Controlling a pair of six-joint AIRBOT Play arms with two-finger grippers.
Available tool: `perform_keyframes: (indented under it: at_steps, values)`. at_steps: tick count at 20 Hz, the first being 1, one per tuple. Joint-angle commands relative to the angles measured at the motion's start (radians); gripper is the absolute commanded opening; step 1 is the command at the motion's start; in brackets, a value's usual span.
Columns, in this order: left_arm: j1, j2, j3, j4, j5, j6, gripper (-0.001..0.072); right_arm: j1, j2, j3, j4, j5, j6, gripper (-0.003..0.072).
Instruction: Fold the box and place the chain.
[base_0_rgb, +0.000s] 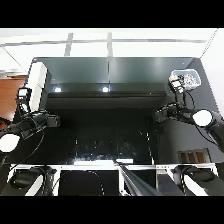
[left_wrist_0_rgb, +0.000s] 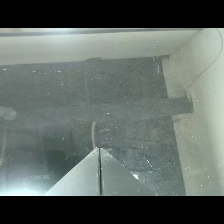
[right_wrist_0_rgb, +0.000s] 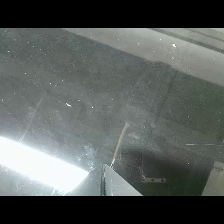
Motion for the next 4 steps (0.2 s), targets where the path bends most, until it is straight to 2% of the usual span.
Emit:
perform_keyframes:
  at_steps: [1,4]
  values:
    - [0.0,0.001,0.0,0.0,0.0,0.001,0.0028,0.001,0.0,0.0,0.0,0.0,0.0,0.0019]
    - [0.0,0.001,0.0,0.0,0.0,0.0,0.0028,0.001,0.0,0.0,0.0,0.0,0.0,0.0019]
